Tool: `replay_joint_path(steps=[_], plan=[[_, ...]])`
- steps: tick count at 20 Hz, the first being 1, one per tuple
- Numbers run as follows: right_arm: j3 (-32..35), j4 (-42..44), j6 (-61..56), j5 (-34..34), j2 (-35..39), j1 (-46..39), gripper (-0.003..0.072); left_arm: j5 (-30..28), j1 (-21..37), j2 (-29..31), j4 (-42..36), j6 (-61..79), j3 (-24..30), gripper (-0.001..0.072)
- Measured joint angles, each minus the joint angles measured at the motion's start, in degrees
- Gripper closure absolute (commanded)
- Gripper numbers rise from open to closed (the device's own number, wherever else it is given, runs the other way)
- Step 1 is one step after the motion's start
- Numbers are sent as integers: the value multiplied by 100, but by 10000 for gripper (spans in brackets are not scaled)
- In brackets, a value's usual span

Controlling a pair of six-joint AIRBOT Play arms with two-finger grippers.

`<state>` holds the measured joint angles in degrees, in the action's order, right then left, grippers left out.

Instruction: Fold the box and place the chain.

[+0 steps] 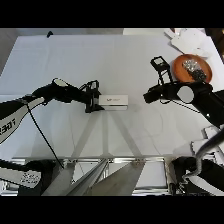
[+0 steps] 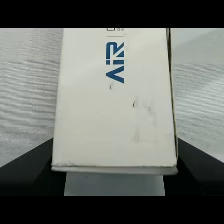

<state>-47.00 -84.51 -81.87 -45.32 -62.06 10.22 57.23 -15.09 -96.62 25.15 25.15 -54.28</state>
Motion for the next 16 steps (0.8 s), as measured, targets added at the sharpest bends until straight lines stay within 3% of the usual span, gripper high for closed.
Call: replay_joint_path(steps=[1,9,13,16], plan=[[0,-129,-76,-118,2,0,675,11,0,0,-2,17,0,696],[0,-476,-286,-457,4,0,675,50,0,313,7,-98,0,700],[-2,-509,-313,-483,4,0,675,31,0,1034,96,-577,0,701],[0,-516,-319,-490,4,0,675,-317,0,1856,468,-1255,2,701]])
